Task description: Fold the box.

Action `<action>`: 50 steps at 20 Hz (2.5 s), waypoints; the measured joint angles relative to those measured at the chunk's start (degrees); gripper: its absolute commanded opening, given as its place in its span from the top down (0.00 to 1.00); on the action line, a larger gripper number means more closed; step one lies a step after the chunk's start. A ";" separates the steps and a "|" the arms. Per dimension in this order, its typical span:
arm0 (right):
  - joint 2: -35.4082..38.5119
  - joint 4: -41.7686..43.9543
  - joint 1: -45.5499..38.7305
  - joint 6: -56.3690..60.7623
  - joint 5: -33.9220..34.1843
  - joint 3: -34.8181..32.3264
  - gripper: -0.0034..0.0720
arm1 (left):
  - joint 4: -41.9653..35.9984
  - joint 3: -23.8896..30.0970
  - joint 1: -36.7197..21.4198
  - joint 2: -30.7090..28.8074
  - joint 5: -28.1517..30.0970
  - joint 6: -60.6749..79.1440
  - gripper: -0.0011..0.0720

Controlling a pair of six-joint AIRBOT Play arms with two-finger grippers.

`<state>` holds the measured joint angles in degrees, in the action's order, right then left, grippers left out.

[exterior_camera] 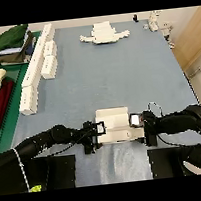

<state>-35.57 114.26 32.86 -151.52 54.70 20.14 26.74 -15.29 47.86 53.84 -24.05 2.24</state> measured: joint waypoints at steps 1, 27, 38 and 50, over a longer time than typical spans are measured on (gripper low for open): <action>-0.92 0.81 0.02 -2.08 -0.74 -0.24 0.04 | 0.02 0.00 0.00 0.00 0.00 0.00 0.37; -7.50 9.40 6.01 -13.53 -11.21 -0.87 0.22 | 0.02 0.00 0.00 0.00 -0.02 0.00 0.37; -8.39 9.49 6.05 -12.81 -11.72 -0.85 0.43 | 0.02 0.00 0.00 0.00 -0.02 -0.02 0.37; -0.66 -35.43 1.73 51.60 9.42 5.11 0.95 | 0.02 0.00 0.00 0.00 0.00 -0.02 0.37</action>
<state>-36.23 78.83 34.59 -99.92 64.12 25.26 26.76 -15.29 47.86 53.84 -24.05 2.22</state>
